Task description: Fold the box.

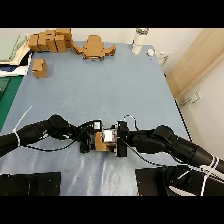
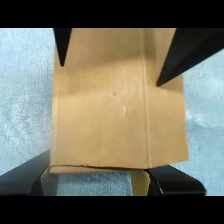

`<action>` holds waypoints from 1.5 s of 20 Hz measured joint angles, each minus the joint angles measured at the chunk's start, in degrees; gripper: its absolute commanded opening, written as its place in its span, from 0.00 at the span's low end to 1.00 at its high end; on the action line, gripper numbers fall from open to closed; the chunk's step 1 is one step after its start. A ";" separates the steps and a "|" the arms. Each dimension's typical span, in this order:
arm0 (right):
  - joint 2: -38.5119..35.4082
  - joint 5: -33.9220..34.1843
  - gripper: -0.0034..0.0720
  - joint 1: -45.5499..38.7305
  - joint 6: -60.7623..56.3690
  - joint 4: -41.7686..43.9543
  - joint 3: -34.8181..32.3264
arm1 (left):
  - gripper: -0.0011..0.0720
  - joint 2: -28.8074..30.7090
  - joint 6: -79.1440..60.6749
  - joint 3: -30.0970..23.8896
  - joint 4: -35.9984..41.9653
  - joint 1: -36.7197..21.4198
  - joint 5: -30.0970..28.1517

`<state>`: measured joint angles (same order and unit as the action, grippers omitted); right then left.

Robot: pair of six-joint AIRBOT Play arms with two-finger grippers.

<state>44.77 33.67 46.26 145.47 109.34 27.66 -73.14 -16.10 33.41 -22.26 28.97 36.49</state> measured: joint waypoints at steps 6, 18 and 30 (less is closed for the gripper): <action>0.15 -1.55 0.81 3.67 -6.38 -8.85 0.00 | 0.72 0.00 -0.04 0.00 -0.02 0.00 0.04; 2.34 -1.81 0.81 14.14 -28.63 -31.50 -0.11 | 0.73 0.00 -0.13 0.00 -0.02 0.00 0.02; 5.68 -2.03 0.65 14.91 -30.14 -34.99 -0.09 | 0.73 0.00 0.02 0.04 0.00 0.00 -0.04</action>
